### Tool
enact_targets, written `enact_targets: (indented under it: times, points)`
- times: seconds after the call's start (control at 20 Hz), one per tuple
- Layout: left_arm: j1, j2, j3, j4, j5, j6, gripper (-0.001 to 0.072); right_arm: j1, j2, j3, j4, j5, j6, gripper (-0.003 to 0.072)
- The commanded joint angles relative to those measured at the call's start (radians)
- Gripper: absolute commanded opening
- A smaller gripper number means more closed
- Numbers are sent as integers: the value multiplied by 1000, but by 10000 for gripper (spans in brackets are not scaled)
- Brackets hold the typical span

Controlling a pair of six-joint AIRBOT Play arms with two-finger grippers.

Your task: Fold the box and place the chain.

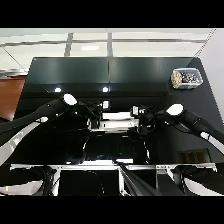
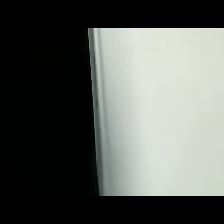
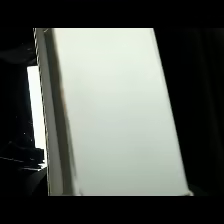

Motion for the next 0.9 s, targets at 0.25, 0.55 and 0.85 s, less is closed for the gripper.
enact_targets:
  times: [0.25,0.55,0.85]
  points:
    - [0,0,1,0,-1,0,26,6,-62,1,-49,12,-8,720]
    - [0,0,1,0,-23,-30,26,52,-73,1,-40,-21,13,606]
    - [2,0,1,0,-23,-30,26,21,-73,0,-48,-5,23,606]
